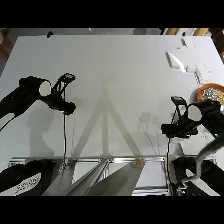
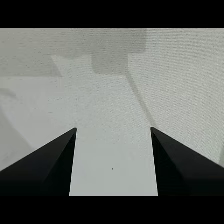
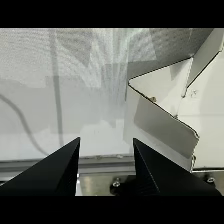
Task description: Fold the box and place the chain.
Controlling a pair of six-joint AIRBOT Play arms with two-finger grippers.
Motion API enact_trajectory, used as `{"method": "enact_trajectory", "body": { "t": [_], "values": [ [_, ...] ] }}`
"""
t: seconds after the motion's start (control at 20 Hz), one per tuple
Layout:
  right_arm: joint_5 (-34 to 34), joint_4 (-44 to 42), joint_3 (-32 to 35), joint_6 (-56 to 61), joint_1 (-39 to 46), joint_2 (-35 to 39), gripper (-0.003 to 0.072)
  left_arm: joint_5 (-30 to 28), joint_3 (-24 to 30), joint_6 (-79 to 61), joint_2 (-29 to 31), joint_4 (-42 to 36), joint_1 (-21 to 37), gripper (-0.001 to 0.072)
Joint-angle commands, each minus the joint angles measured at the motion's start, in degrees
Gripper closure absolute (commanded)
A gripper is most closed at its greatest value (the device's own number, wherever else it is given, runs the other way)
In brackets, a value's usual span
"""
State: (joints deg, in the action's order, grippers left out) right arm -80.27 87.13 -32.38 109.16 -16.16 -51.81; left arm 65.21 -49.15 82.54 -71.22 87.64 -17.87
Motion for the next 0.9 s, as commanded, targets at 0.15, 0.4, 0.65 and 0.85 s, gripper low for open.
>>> {"method": "enact_trajectory", "body": {
  "t": [0.15, 0.4, 0.65, 0.85],
  "values": [
    [1.57, -0.09, -0.02, 0.02, 0.04, 0.04, 0.0335, 0.00, 0.02, -0.02, 0.04, 0.02, -0.02, 0.0197],
    [-4.42, 2.32, -3.23, -10.23, 0.11, 0.04, 0.0334, -0.02, 0.02, -0.02, 0.04, 0.00, -0.02, 0.0197],
    [-11.78, 24.81, -7.85, -13.22, 0.63, 0.85, 0.0366, 0.00, 0.02, -0.02, 0.04, 0.00, -0.02, 0.0197],
    [-8.48, 30.64, -7.85, -20.06, 15.58, 0.96, 0.0392, 0.00, 0.02, -0.02, 0.04, 0.00, -0.02, 0.0197]
  ]
}}
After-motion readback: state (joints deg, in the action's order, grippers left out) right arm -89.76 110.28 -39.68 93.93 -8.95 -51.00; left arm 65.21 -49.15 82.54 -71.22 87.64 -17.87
